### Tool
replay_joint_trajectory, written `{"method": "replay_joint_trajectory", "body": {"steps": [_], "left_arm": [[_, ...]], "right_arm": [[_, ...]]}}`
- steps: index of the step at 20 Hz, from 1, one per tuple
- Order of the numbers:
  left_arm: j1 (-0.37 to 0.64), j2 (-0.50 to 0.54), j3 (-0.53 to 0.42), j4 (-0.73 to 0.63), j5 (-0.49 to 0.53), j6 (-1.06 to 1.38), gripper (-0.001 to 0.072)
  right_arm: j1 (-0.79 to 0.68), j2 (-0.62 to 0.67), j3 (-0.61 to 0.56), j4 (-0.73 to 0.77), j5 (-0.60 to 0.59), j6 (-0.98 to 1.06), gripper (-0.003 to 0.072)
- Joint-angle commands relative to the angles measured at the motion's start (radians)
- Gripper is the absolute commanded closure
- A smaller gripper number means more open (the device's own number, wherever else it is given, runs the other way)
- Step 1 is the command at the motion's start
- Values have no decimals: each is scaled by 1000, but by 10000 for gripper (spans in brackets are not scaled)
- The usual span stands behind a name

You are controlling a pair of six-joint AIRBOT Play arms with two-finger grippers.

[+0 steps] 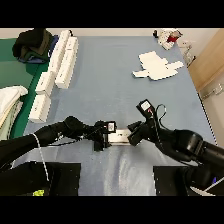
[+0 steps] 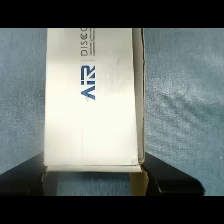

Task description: Fold the box.

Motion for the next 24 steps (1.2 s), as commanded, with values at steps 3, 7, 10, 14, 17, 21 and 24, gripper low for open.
{"method": "replay_joint_trajectory", "body": {"steps": [3, 7, 10, 14, 17, 21, 24], "left_arm": [[0, 1, 0, 0, 0, -1, 246], [1, 1, 5, 0, 11, -64, 246], [3, 14, 8, 1, 84, -179, 246], [96, 114, 8, 74, 135, -370, 245], [273, 217, 8, 315, 161, -723, 245], [565, 271, 8, 679, 41, -1107, 245], [735, 270, 8, 715, -4, -1137, 246]], "right_arm": [[-311, -116, 220, 8, -428, -53, 680], [-575, -332, 370, 255, -535, -320, 681], [-666, -451, 439, 314, -534, -330, 679], [-675, -497, 459, 314, -536, -324, 679], [-676, -497, 459, 312, -537, -324, 680], [-676, -497, 459, 312, -537, -324, 680], [-676, -497, 459, 312, -537, -324, 679]]}}
